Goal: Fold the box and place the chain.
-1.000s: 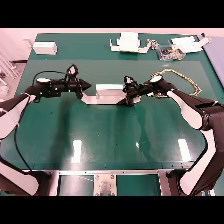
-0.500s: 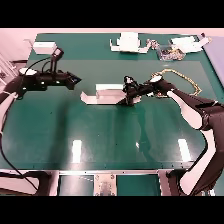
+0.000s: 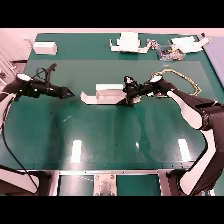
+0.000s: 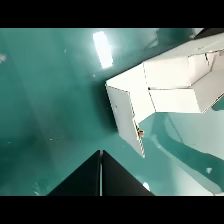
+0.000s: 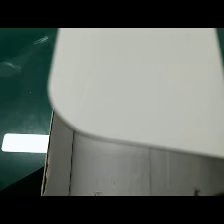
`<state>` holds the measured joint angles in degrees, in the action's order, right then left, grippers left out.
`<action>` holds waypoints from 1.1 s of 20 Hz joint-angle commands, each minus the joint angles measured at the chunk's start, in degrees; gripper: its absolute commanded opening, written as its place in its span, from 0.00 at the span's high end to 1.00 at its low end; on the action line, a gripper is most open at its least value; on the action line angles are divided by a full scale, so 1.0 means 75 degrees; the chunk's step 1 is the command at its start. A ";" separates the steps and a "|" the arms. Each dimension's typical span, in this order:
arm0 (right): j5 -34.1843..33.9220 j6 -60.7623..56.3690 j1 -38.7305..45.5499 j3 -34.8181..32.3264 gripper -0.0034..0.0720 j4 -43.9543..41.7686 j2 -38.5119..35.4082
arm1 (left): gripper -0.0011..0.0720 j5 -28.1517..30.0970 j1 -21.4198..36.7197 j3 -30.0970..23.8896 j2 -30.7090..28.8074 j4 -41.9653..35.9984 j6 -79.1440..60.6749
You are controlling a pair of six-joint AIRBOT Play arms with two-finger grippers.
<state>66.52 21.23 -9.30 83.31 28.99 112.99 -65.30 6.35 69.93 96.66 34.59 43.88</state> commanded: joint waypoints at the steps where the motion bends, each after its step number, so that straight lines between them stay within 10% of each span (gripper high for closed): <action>1: 0.0003 -0.0003 0.0000 -0.0003 0.17 0.0000 -0.0003 | 0.96 0.0041 -0.0239 0.0009 0.0434 0.0163 0.0507; 22: 0.0003 -0.0003 0.0000 -0.0003 0.17 0.0000 -0.0003 | 0.96 0.0428 -0.1189 0.0256 0.0691 -0.1204 -0.0303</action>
<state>66.52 21.23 -9.30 83.31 28.99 112.99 -60.80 -2.57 70.59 101.89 27.57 42.87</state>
